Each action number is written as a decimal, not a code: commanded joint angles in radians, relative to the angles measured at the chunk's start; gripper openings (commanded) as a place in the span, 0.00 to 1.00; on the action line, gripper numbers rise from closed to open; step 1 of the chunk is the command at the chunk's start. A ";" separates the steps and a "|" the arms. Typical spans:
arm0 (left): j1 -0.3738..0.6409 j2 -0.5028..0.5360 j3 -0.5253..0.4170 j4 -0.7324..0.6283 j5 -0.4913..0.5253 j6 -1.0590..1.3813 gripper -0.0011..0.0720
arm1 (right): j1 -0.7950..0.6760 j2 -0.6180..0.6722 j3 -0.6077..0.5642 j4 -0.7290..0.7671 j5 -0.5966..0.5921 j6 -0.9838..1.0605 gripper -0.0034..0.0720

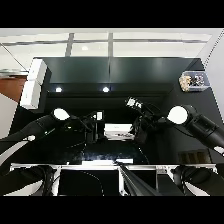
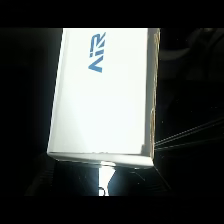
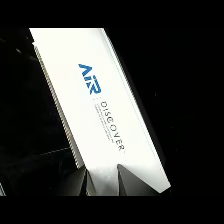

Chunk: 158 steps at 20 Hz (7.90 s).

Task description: Fold the box and place the chain.

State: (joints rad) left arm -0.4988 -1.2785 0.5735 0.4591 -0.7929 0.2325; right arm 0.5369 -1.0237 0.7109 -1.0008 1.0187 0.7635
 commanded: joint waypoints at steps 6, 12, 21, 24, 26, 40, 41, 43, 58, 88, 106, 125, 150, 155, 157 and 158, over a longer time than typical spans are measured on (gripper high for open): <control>0.000 0.000 0.000 0.000 0.000 -0.001 0.56 | 0.001 0.001 -0.001 -0.006 0.022 0.008 0.51; 0.000 0.000 0.000 0.000 0.000 -0.001 0.56 | 0.001 0.001 -0.001 -0.006 0.014 0.009 0.44; 0.000 0.000 0.000 0.000 0.000 -0.001 0.56 | 0.001 -0.002 -0.033 -0.004 0.012 0.011 0.46; 0.000 0.000 0.000 0.000 0.000 -0.001 0.56 | 0.001 0.000 -0.023 0.005 0.040 0.045 0.46; 0.000 0.000 0.000 0.000 0.000 -0.001 0.56 | -0.011 0.006 0.022 0.002 0.131 0.137 0.46; 0.000 0.000 0.001 0.000 0.000 -0.001 0.56 | -0.127 -0.095 -0.130 0.631 0.013 0.295 0.08; 0.000 0.000 0.000 0.000 0.000 -0.001 0.56 | -0.120 -0.108 -0.130 0.631 -0.002 0.295 0.08; 0.000 0.000 0.000 0.000 0.000 -0.001 0.56 | -0.117 -0.134 -0.132 0.623 -0.032 0.296 0.08; 0.000 0.000 0.001 0.000 0.000 -0.001 0.56 | -0.117 -0.199 -0.132 0.487 -0.040 0.333 0.08; -0.198 0.134 0.270 0.443 -0.099 -0.690 0.99 | -0.674 0.152 0.056 0.083 0.126 0.317 0.10; -0.323 -0.045 0.317 0.404 0.052 -0.708 0.99 | -0.673 0.152 -0.022 0.084 0.074 0.317 0.10; -0.323 -0.064 0.318 0.420 0.026 -0.708 0.99 | -0.673 0.152 -0.022 0.084 0.075 0.317 0.10; -0.377 -0.064 0.323 0.726 0.011 -1.094 0.47 | -0.674 0.152 -0.022 0.080 0.075 0.316 0.10; -0.220 0.099 0.313 0.900 -0.218 -1.319 0.47 | -0.674 0.152 -0.022 0.079 0.074 0.316 0.10; -0.121 0.168 0.281 0.925 -0.328 -1.323 0.47 | -0.674 0.152 -0.022 0.080 0.072 0.316 0.10; -0.061 0.206 0.254 0.935 -0.365 -1.336 0.47 | -0.674 0.153 -0.022 0.080 0.073 0.316 0.10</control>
State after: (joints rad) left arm -0.6811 -1.1625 0.8642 1.3205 -1.0111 -1.0267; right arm -0.1368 -0.8719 0.6891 -0.9211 1.0924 1.0794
